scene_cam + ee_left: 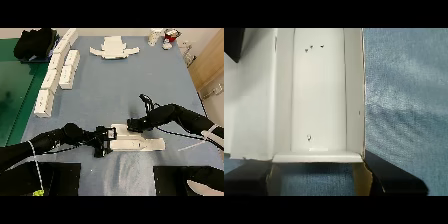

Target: Fold the box.

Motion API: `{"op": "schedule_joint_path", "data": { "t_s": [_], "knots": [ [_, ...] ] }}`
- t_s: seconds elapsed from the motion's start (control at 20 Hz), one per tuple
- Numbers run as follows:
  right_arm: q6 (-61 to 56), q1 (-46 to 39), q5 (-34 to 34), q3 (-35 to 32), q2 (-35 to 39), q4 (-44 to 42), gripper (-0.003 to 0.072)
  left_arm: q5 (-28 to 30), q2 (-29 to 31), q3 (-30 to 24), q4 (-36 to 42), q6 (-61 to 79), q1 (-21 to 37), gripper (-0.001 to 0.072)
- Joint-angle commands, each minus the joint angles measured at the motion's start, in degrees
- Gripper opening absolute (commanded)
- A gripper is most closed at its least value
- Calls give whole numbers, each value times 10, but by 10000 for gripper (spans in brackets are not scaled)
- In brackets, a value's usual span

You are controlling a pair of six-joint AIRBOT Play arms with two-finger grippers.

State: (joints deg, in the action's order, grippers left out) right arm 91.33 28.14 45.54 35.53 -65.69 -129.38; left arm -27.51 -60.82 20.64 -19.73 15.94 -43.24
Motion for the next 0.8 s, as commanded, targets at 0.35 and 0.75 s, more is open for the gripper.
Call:
{"op": "schedule_joint_path", "data": {
  "t_s": [0.35, 0.75],
  "knots": [
    [35, 0, 30, 14, 22, 8, 59, 0, 0, 0, 0, 1, 0, 475],
    [149, 0, 185, 23, 216, 76, 60, 0, 0, 0, 0, 1, 0, 475]
  ]
}}
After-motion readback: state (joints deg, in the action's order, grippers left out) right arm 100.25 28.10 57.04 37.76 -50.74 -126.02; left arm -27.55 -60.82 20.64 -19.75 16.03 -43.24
